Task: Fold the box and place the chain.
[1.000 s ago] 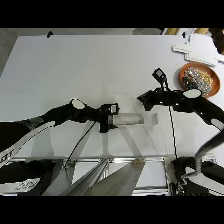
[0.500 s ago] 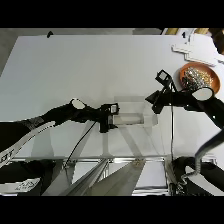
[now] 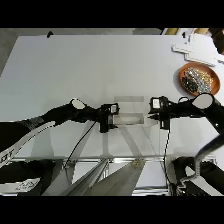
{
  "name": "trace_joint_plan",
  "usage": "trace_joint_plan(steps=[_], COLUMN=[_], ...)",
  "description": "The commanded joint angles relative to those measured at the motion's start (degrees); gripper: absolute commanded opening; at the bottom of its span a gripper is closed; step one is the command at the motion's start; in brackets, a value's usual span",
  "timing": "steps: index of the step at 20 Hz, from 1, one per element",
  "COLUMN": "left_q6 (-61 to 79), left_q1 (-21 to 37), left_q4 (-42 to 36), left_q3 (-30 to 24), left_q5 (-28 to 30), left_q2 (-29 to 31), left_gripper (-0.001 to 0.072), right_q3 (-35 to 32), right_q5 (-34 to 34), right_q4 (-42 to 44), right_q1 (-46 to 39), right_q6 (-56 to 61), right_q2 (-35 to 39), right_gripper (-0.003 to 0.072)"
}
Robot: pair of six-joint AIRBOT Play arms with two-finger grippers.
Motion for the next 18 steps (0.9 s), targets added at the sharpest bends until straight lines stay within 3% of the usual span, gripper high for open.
trace_joint_plan(steps=[1,7,11,14,16,18], left_q6=[0.0,0.0,0.0,0.0,0.0,0.0], left_q1=[0.02,0.02,0.02,0.02,0.02,0.02], left_q4=[0.0,0.0,0.0,0.0,0.0,0.02], left_q3=[-0.04,-0.04,-0.04,-0.04,-0.04,-0.04], left_q5=[0.0,0.0,0.0,0.0,0.02,0.0], left_q2=[0.04,0.04,0.04,0.04,0.04,0.04], left_gripper=[0.0206,0.0206,0.0206,0.0206,0.0206,0.0206], right_q3=[-1.09,-1.11,-1.14,-1.14,-1.14,-1.14], right_q5=[-1.4,-1.92,-2.23,-2.05,-2.89,-4.31], right_q4=[-0.28,0.2,7.76,8.41,9.55,10.88], right_q1=[2.73,2.69,2.69,3.56,5.14,6.32], right_q6=[-3.37,-3.39,-5.09,-5.07,-5.05,-4.83], right_q2=[-2.21,-6.1,-7.67,-10.19,-11.78,-12.33], right_gripper=[0.0079,0.0083,0.0086,0.0094,0.0157,0.0306])
